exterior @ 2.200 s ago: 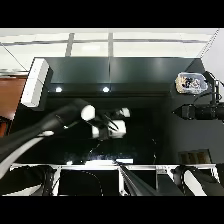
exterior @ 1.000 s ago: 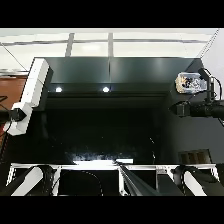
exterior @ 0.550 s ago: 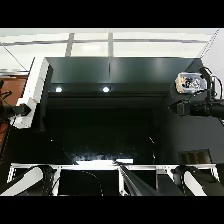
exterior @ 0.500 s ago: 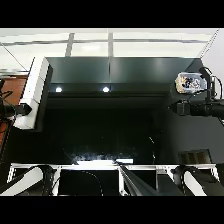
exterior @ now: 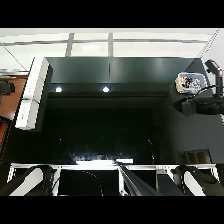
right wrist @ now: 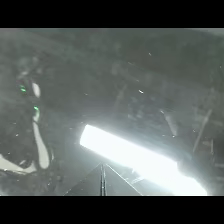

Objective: Fold the box and place the chain.

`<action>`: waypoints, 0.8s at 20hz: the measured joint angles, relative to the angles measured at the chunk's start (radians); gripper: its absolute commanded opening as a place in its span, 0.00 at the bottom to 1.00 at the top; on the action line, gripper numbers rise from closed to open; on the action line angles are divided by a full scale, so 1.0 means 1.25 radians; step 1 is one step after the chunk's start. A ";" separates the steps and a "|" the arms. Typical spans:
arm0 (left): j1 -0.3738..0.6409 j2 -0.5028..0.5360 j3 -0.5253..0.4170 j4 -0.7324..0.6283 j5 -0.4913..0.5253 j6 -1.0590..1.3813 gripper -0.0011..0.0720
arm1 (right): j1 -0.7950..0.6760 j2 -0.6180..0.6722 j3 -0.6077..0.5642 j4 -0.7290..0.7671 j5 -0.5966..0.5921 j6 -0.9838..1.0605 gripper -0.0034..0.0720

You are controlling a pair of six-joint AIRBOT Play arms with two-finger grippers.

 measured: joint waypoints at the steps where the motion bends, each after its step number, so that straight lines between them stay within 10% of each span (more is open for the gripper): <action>1: -0.018 0.016 0.008 -0.017 -0.031 -0.029 0.05 | 0.000 0.027 0.002 -0.014 0.005 0.009 0.06; 9: -0.354 0.341 -0.270 -0.033 0.054 -0.161 0.05 | 0.000 0.223 -0.229 -0.089 -0.335 0.038 0.06; 16: -0.433 0.501 -0.398 0.036 0.133 -0.236 0.05 | 0.000 0.246 -0.320 -0.111 -0.436 0.038 0.06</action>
